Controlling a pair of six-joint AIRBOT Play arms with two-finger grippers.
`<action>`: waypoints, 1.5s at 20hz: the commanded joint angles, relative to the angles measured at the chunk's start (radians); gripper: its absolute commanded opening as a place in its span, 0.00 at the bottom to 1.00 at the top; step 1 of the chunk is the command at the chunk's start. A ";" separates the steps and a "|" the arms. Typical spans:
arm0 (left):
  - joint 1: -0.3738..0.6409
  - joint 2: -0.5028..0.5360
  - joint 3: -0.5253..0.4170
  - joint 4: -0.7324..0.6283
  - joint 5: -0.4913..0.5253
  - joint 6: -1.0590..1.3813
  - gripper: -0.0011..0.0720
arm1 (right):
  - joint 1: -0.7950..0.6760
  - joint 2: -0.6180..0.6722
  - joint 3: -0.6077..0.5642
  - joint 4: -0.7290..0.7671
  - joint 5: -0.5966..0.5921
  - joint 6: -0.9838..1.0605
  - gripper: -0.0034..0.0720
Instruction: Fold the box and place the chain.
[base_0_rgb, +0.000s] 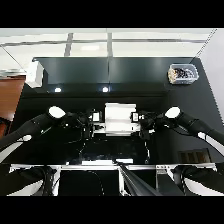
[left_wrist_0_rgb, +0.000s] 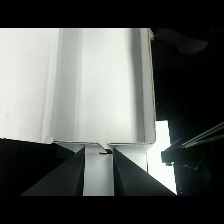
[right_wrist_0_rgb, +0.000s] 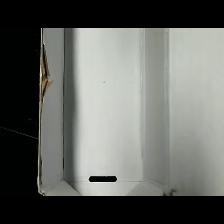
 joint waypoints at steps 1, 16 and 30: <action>-0.002 -0.004 0.000 -0.090 0.000 -0.026 0.32 | 0.000 0.000 0.000 0.000 0.000 0.000 0.25; -0.050 -0.068 0.043 -0.095 0.000 -0.087 0.06 | 0.000 0.000 0.000 0.000 0.000 0.000 0.25; 0.052 0.093 0.044 0.259 0.005 -0.606 0.05 | 0.000 0.000 0.000 0.000 0.000 0.000 0.25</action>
